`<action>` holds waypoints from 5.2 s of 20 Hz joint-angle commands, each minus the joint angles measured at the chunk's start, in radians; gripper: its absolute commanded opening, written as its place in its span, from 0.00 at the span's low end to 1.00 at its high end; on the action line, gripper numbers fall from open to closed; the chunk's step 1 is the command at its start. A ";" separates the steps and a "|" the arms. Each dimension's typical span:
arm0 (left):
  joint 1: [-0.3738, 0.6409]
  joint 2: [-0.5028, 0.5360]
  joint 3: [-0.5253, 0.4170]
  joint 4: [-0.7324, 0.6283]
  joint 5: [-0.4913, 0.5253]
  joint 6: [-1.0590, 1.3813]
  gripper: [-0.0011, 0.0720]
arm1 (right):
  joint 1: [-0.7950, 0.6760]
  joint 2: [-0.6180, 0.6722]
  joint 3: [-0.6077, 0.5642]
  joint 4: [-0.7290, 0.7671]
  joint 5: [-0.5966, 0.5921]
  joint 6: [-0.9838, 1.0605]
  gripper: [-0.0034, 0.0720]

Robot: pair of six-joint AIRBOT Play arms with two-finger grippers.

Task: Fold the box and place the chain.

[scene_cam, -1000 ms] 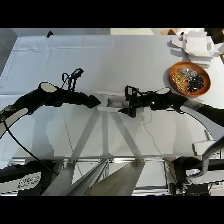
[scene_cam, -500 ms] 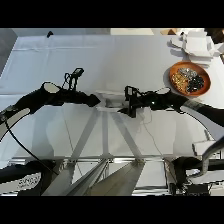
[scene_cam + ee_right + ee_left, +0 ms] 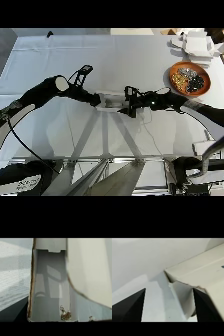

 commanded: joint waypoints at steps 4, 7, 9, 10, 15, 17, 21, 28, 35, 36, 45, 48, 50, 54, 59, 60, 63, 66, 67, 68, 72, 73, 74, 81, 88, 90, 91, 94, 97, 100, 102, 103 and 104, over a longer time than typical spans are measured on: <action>-0.113 -0.023 0.019 0.303 -0.003 -0.389 0.88 | 0.000 0.000 0.001 0.000 0.000 0.000 0.71; -0.135 -0.039 0.067 0.364 -0.029 -0.479 0.87 | 0.000 0.000 0.001 0.000 0.000 0.000 0.71; -0.146 -0.069 0.125 0.395 -0.081 -0.541 0.87 | 0.000 0.000 0.001 0.000 0.000 0.000 0.71; -0.153 -0.087 0.153 0.399 -0.109 -0.562 0.87 | 0.000 0.000 0.001 0.000 0.000 0.000 0.71; -0.210 -0.177 0.234 0.418 -0.215 -0.607 0.81 | 0.000 0.000 0.001 0.000 0.000 0.000 0.71; -0.227 -0.193 0.234 0.451 -0.228 -0.649 0.77 | 0.000 0.000 0.001 0.000 -0.001 0.000 0.71; -0.233 -0.196 0.234 0.518 -0.220 -0.790 0.77 | 0.000 0.000 0.001 0.000 0.000 0.000 0.71; -0.233 -0.196 0.234 0.502 -0.208 -0.928 0.47 | 0.000 0.000 0.001 0.000 0.000 0.000 0.71; -0.232 -0.195 0.234 0.472 -0.224 -0.927 0.02 | 0.000 0.000 0.001 0.000 0.000 0.000 0.71; -0.232 -0.195 0.234 0.472 -0.223 -0.927 0.03 | 0.000 0.000 0.001 0.000 0.000 0.000 0.71; -0.159 -0.056 0.233 0.408 -0.343 -0.690 0.57 | 0.000 0.000 0.001 0.000 0.000 0.000 0.71; -0.066 -0.007 0.233 0.233 -0.469 -0.399 0.57 | 0.000 0.000 0.001 0.000 0.000 0.000 0.71; 0.008 0.009 0.232 0.039 -0.544 -0.111 0.57 | 0.000 0.000 0.001 0.000 0.000 0.000 0.71; 0.119 0.015 0.211 -0.192 -0.569 0.264 0.57 | 0.000 0.000 0.001 0.000 0.000 0.000 0.71; 0.186 0.015 0.116 -0.224 -0.417 0.766 0.82 | 0.000 0.000 0.001 0.000 0.000 0.000 0.71; 0.195 0.015 0.094 -0.236 -0.392 0.873 0.86 | 0.000 0.000 0.001 0.000 0.000 0.000 0.71; 0.243 -0.011 0.059 -0.299 -0.372 1.235 0.92 | 0.000 0.000 0.001 0.000 0.000 0.000 0.71; 0.290 -0.071 0.058 -0.425 -0.365 1.516 0.98 | 0.000 0.000 0.001 0.000 0.000 0.000 0.71; 0.294 -0.090 0.058 -0.470 -0.365 1.574 0.98 | 0.000 0.000 0.001 0.000 0.000 0.000 0.71; 0.293 -0.109 0.058 -0.488 -0.365 1.619 0.98 | 0.000 0.000 0.001 0.000 0.000 0.000 0.71; 0.294 -0.182 0.058 -0.488 -0.368 1.688 0.98 | 0.000 0.000 0.001 0.000 0.000 0.000 0.71; 0.294 -0.195 0.058 -0.489 -0.374 1.695 0.98 | 0.000 0.000 0.001 0.000 0.000 0.000 0.71; 0.294 -0.205 0.058 -0.492 -0.381 1.736 0.98 | 0.000 0.000 0.001 0.000 0.000 0.000 0.71; 0.293 -0.266 0.058 -0.526 -0.357 1.828 0.98 | 0.000 0.000 0.001 0.000 0.000 0.000 0.71; 0.293 -0.266 0.058 -0.600 -0.393 1.871 0.98 | 0.000 0.000 0.001 0.000 0.000 0.000 0.71; 0.290 -0.267 0.058 -0.608 -0.396 1.876 0.97 | 0.000 0.000 0.001 0.000 0.000 0.000 0.71; 0.290 -0.272 0.058 -0.608 -0.397 1.876 0.97 | 0.000 0.000 0.001 0.000 0.000 0.000 0.71; 0.290 -0.286 0.058 -0.586 -0.395 1.875 0.97 | 0.000 0.000 0.001 0.000 0.000 0.000 0.71; 0.288 -0.297 0.058 -0.588 -0.380 1.874 0.97 | 0.000 0.000 0.001 0.000 0.000 0.000 0.71; 0.281 -0.296 0.058 -0.591 -0.359 1.858 0.97 | 0.000 0.000 0.001 0.000 0.000 0.000 0.71; 0.270 -0.296 0.059 -0.586 -0.335 1.841 0.97 | 0.000 0.000 0.001 0.000 0.000 0.000 0.71; 0.262 -0.295 0.058 -0.586 -0.323 1.838 0.97 | 0.000 0.000 0.001 0.000 0.000 0.000 0.71; 0.254 -0.295 0.059 -0.586 -0.315 1.839 0.97 | 0.000 0.000 0.001 0.000 0.000 0.000 0.71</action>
